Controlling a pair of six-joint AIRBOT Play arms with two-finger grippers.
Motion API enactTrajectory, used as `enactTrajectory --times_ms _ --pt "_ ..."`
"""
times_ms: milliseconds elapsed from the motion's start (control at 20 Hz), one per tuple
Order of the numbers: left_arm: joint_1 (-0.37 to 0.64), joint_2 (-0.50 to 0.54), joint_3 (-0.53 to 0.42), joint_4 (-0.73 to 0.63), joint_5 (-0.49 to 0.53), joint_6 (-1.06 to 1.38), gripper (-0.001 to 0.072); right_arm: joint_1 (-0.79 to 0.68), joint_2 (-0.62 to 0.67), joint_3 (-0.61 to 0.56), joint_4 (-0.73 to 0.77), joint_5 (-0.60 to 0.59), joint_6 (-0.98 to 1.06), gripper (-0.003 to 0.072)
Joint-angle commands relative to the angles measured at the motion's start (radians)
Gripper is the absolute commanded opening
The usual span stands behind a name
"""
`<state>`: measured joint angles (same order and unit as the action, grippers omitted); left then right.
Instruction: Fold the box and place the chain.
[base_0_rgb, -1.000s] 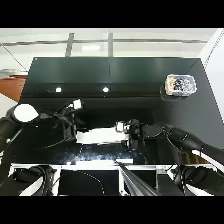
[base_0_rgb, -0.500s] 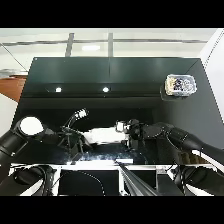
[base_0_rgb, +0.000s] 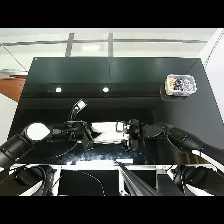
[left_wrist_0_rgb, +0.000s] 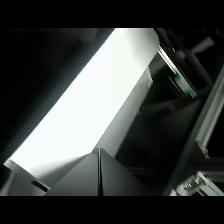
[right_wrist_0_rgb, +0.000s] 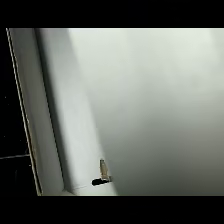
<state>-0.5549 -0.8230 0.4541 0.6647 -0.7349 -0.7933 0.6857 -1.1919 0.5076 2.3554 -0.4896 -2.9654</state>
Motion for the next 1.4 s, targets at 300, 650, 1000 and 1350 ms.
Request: enactTrajectory --times_ms 300,650,1000,1350 --pt "-0.005 -0.035 -0.001 -0.003 0.253 0.0 0.0028 0.0 0.0 -0.001 0.0 0.0 0.0 0.0395" --pt "-0.005 -0.153 0.0 0.011 0.344 0.005 0.0028 0.0 0.0 -0.001 0.0 0.0 0.0 0.0395" --pt "-0.005 -0.231 0.0 0.016 0.191 0.005 0.0028 0.0 0.0 -0.001 0.0 0.0 0.0 0.0395" --pt "0.005 -0.214 0.022 0.131 0.143 0.005 0.0033 0.0 0.0 -0.001 0.0 0.0 0.0 0.0395"
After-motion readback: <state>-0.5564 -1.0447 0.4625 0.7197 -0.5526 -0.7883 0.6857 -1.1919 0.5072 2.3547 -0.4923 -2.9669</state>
